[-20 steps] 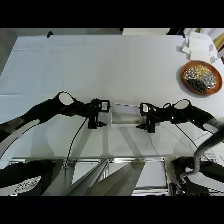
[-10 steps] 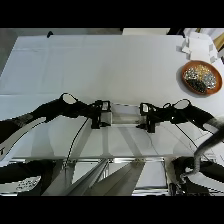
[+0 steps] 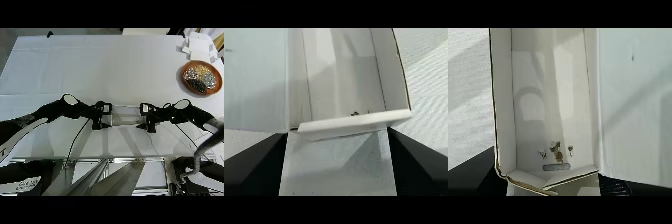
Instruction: Fold the box and place the chain.
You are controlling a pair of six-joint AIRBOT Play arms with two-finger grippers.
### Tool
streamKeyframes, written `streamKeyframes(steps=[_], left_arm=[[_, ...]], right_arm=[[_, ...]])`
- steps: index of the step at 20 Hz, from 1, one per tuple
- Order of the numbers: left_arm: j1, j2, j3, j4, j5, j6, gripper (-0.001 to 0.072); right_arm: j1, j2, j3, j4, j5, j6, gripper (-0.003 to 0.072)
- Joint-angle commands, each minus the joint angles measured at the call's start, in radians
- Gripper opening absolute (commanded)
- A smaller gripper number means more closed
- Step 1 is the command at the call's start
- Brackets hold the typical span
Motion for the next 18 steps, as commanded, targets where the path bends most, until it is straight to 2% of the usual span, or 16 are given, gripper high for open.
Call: streamKeyframes(steps=[1, 7, 18], left_arm=[[-0.003, -0.001, 0.000, 0.000, -0.004, 0.012, 0.0701], [0.021, 0.001, 0.000, 0.037, -0.050, 0.006, 0.0701], [-0.023, -0.001, -0.001, -0.010, -0.017, -0.041, 0.0701]], right_arm=[[0.000, 0.000, 0.000, 0.002, 0.000, 0.002, 0.0400], [0.000, 0.000, 0.000, 0.002, 0.000, 0.002, 0.0400], [0.000, 0.000, 0.000, 0.002, 0.000, 0.002, 0.0399]])
